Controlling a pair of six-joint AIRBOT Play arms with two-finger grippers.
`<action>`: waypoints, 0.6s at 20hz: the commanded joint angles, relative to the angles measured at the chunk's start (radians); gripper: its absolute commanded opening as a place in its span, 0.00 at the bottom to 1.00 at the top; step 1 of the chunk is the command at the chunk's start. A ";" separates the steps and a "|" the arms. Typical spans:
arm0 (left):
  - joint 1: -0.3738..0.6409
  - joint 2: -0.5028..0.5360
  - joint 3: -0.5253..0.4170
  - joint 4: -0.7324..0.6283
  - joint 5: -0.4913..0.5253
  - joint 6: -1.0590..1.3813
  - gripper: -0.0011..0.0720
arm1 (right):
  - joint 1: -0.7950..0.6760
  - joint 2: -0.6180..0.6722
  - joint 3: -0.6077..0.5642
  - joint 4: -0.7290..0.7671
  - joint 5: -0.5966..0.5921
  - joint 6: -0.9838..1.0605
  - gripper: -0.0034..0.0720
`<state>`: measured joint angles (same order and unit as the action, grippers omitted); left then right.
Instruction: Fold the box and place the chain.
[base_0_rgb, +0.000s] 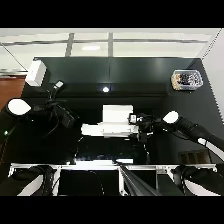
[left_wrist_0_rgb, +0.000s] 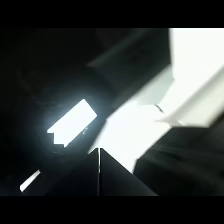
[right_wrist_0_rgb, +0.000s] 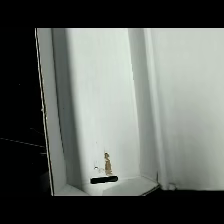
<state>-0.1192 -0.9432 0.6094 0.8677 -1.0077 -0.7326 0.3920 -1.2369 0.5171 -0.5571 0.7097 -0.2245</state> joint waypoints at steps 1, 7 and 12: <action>-0.003 0.046 -0.055 -0.050 -0.056 0.244 0.05 | 0.001 0.000 0.000 0.002 0.000 0.000 0.63; -0.086 0.045 -0.055 -0.040 0.169 0.417 1.00 | 0.001 0.000 0.000 0.003 0.000 0.000 0.63; -0.212 -0.005 -0.055 0.122 0.211 0.661 0.97 | 0.001 0.000 0.000 0.002 0.000 0.000 0.63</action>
<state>-0.2703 -0.9180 0.5556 0.9131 -0.8295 -0.2020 0.3920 -1.2369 0.5171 -0.5556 0.7097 -0.2249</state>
